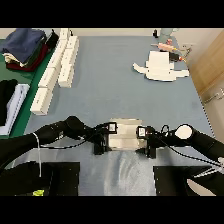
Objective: Fold the box.
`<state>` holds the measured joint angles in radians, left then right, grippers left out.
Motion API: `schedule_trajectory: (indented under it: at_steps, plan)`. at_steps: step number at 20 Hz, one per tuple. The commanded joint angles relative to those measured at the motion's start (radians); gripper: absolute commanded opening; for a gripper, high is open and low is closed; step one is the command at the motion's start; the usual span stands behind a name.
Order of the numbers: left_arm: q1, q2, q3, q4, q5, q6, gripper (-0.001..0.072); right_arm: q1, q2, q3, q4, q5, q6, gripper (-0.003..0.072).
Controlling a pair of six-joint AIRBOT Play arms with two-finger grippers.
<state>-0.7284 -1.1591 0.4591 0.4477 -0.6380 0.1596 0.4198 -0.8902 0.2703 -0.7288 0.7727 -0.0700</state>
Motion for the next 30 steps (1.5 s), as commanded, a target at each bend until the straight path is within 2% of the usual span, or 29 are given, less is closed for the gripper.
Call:
schedule_trajectory:
  at_steps: [1,10,11,13,21,24,30]
  plan:
    - [0.000,0.000,0.000,0.000,0.002,-0.003,0.0520,0.000,0.000,0.001,0.000,0.000,0.000,0.0597]
    - [0.000,0.000,0.000,0.000,0.002,-0.003,0.0520,0.000,0.000,0.000,0.000,-0.003,0.000,0.0598]
    - [0.000,0.000,0.000,0.000,0.002,-0.003,0.0520,0.000,0.000,0.000,-0.001,-0.005,0.000,0.0607]
    - [0.000,0.000,0.000,0.000,0.002,-0.003,0.0520,0.000,0.000,0.001,0.013,-0.004,0.001,0.0720]
    - [0.000,0.000,0.000,0.000,0.001,-0.003,0.0521,-0.001,0.057,0.009,-0.005,0.031,0.011,0.0720]
    - [0.000,0.000,0.000,0.000,0.001,-0.003,0.0520,-0.001,0.134,0.009,-0.069,0.111,0.117,0.0720]
    - [0.000,0.000,0.000,0.000,0.001,-0.003,0.0520,-0.001,0.296,0.009,-0.276,0.126,0.309,0.0720]
